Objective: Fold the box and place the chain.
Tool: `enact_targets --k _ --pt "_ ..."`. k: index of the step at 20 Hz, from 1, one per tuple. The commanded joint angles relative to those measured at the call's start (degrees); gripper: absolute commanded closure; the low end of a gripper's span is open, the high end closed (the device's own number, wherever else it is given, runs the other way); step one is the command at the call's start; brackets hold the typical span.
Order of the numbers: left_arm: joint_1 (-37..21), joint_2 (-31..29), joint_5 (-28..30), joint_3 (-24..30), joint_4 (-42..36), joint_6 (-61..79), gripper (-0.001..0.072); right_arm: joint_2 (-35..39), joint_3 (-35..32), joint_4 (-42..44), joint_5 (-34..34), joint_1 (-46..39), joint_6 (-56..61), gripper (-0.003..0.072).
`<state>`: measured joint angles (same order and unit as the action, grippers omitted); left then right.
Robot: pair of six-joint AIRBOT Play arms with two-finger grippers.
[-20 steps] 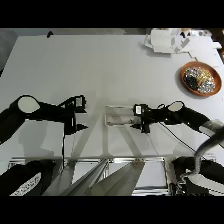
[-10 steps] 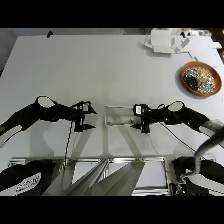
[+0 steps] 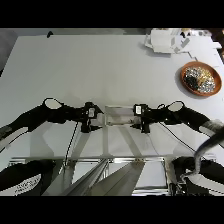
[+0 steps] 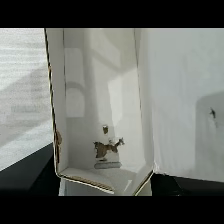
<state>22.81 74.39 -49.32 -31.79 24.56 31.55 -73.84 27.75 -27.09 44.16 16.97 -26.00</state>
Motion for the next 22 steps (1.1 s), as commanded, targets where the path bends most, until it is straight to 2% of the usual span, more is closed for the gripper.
enact_targets --k 1,5,11,22 --pt "1.6 1.62 -0.2 0.02 -0.81 0.5 0.0003 0.04 0.0 0.0 0.0 -0.02 0.0 0.0289" --pt "3.76 2.64 0.94 0.02 -3.34 0.55 0.0003 0.04 0.0 0.0 0.0 -0.02 0.0 0.0289" --pt "3.96 4.15 2.14 0.02 -5.92 0.52 0.0003 0.04 0.0 0.0 0.0 -0.02 0.0 0.0289" --pt "-2.34 2.51 -0.24 0.02 -3.96 -0.04 0.0 0.04 0.0 0.0 0.0 -0.02 0.0 0.0289"
